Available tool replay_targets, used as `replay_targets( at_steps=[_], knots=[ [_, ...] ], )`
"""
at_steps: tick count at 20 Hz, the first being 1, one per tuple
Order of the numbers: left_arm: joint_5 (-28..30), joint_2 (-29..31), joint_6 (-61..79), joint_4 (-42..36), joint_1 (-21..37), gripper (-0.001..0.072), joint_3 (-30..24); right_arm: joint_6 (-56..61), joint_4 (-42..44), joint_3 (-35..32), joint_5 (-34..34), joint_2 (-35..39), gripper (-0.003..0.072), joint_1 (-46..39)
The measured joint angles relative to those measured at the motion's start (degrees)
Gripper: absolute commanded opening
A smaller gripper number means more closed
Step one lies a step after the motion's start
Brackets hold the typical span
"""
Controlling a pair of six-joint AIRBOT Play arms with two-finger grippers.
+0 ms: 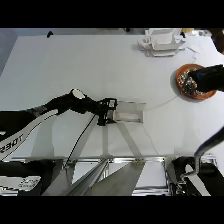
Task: Fold the box and place the chain.
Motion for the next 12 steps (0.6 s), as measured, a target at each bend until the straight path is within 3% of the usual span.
replay_targets(
  at_steps=[5, 12],
  knots=[
    [0.0, 0.0, 0.0, 0.0, 0.0, 0.0209, 0.0, -0.3, 3.5, 0.0, 3.6, 2.6, 0.0018, 11.0],
    [0.0, 0.0, 0.0, 0.0, 0.0, 0.0209, 0.0, 0.8, 8.5, -0.1, -0.3, -0.8, 0.0018, 23.2]
  ],
)
